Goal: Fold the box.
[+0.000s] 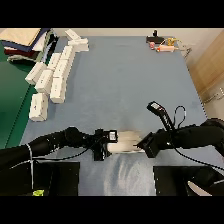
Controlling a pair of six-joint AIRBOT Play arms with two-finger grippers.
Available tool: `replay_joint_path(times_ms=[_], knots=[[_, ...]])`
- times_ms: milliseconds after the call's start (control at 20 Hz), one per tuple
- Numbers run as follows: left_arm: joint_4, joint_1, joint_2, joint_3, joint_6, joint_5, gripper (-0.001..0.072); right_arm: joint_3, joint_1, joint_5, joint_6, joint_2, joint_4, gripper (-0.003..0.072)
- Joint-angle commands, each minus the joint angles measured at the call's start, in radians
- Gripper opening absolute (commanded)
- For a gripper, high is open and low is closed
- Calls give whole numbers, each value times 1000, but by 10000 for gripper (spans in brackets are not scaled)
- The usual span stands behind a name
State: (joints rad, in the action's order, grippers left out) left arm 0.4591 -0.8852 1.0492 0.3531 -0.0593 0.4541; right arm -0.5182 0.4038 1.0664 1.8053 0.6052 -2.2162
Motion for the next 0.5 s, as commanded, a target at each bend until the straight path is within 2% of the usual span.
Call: replay_joint_path(times_ms=[0,250,450], knots=[[0,0,0,0,0,0,521,-6,85,-283,-109,98,-117,4],[0,0,0,0,0,2,521,-6,114,-526,-154,213,-110,4],[1,0,0,0,4,1,521,-6,113,-561,-166,265,-70,4]])
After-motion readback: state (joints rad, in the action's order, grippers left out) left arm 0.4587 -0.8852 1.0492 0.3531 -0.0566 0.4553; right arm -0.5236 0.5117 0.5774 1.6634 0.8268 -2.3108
